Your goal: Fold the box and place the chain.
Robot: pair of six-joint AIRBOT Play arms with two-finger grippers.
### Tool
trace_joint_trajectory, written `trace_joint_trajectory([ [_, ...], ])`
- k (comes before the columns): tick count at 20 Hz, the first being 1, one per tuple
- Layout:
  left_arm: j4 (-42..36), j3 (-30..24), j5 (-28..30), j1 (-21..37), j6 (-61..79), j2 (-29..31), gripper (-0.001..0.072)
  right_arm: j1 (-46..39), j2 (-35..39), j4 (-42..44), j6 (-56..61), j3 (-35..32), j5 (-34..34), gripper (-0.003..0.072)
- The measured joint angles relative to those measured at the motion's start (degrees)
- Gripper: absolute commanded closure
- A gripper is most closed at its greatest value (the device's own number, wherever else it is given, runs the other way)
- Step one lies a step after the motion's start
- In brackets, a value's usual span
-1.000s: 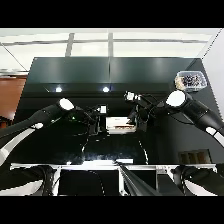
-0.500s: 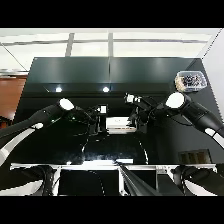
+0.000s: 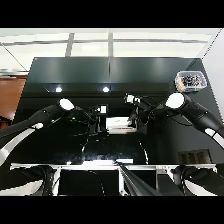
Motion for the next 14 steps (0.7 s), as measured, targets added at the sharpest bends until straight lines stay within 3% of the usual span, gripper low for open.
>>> trace_joint_trajectory([
  [14, 0.0, 0.0, 0.0, 0.0, 0.0, 0.0, 0.0309, 0.0, 0.0, 0.1, 0.9, -1.3, -1.0, 0.0409],
])
